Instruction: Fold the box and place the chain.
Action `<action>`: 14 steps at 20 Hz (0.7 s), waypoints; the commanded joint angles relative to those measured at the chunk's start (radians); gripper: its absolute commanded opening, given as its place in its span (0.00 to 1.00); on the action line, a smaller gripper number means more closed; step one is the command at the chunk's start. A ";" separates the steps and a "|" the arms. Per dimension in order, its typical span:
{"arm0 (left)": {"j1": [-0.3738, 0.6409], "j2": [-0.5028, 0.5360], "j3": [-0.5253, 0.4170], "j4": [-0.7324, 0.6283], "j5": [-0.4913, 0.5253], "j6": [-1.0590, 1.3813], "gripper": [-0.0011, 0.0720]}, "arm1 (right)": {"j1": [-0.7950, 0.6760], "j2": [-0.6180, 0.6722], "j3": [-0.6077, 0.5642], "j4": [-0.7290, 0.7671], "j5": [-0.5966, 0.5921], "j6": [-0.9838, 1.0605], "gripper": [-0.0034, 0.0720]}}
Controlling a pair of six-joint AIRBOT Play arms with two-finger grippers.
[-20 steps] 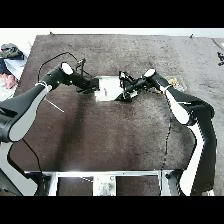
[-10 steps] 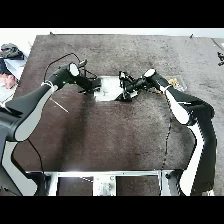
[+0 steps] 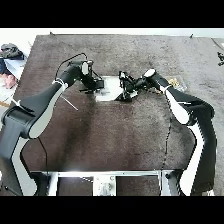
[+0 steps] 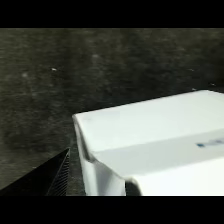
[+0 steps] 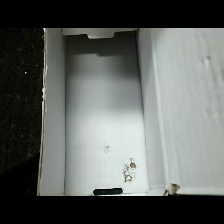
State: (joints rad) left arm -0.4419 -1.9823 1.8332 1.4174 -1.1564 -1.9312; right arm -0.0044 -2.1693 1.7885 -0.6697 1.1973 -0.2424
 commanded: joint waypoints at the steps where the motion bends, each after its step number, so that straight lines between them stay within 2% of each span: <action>1: -0.023 -0.027 0.042 0.097 -0.049 -0.062 0.50 | 0.000 -0.001 0.000 0.000 0.000 0.000 0.26; 8: -0.066 -0.099 0.146 0.207 -0.151 -0.164 0.49 | 0.000 -0.001 0.000 0.000 0.000 0.000 0.26; 9: -0.070 -0.101 0.148 0.219 -0.153 -0.177 0.38 | 0.000 -0.001 0.000 0.000 0.000 0.000 0.26; 10: -0.072 -0.102 0.149 0.248 -0.160 -0.200 0.18 | 0.000 -0.001 0.000 0.000 0.000 0.000 0.26; 14: -0.073 -0.109 0.149 0.262 -0.168 -0.221 0.17 | 0.000 -0.001 0.000 0.000 0.000 0.000 0.26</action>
State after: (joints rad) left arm -0.5125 -2.0827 1.9766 1.6474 -1.3048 -2.1292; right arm -0.0040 -2.1693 1.7885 -0.6693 1.1965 -0.2417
